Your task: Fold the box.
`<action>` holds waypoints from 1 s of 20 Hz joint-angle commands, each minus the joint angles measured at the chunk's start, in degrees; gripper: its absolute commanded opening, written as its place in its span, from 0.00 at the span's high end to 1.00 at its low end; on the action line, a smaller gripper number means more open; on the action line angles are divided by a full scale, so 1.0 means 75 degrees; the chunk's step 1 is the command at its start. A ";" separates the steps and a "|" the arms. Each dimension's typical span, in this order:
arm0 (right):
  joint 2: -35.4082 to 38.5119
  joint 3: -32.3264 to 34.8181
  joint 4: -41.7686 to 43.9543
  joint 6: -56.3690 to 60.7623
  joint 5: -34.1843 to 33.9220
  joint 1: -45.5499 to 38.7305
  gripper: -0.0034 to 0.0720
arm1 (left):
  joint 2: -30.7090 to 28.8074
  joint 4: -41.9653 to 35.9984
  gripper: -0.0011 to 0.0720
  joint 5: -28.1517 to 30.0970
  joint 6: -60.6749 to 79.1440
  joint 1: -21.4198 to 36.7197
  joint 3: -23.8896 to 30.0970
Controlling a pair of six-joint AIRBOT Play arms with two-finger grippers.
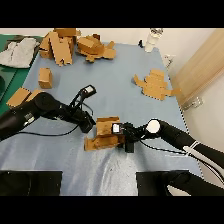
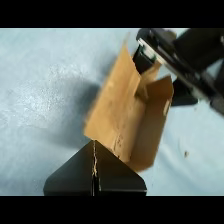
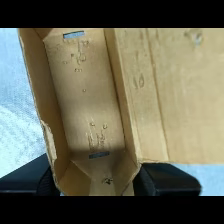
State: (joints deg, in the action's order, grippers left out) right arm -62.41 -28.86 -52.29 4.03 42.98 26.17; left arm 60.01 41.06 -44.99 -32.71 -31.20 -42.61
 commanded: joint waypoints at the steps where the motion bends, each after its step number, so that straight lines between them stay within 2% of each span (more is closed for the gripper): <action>1: -0.0003 -0.0006 0.0009 0.0090 0.0000 -0.0003 0.18 | -0.1303 0.1623 0.97 0.0382 0.0848 -0.0629 0.0708; 4: -0.0003 -0.0006 0.0006 0.0087 0.0000 -0.0003 0.18 | -0.1778 0.1734 0.97 0.0353 0.0804 -0.1186 0.1378; 5: -0.0003 -0.0006 0.0006 0.0085 0.0000 -0.0003 0.18 | -0.1751 0.1734 0.76 0.0318 0.0819 -0.1378 0.1472; 6: -0.0003 -0.0006 0.0006 0.0085 0.0000 -0.0003 0.18 | -0.1684 0.1731 0.39 0.0323 0.0799 -0.1629 0.1498; 9: -0.0003 -0.0006 0.0006 0.0085 0.0000 -0.0003 0.18 | -0.1524 0.1795 0.38 0.0726 0.0787 -0.2183 0.1489; 17: -0.0003 -0.0006 0.0009 0.0085 0.0003 0.0000 0.18 | -0.0676 0.1789 0.38 0.1035 0.0755 -0.2215 0.1483; 20: -0.0003 -0.0006 0.0009 0.0085 0.0003 -0.0003 0.18 | -0.0673 0.1795 0.38 0.1411 -0.0006 -0.2209 0.1440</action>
State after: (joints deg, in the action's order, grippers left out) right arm -62.41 -28.86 -52.23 4.64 42.98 26.09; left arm 54.24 54.43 -36.49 -28.82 -47.68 -31.57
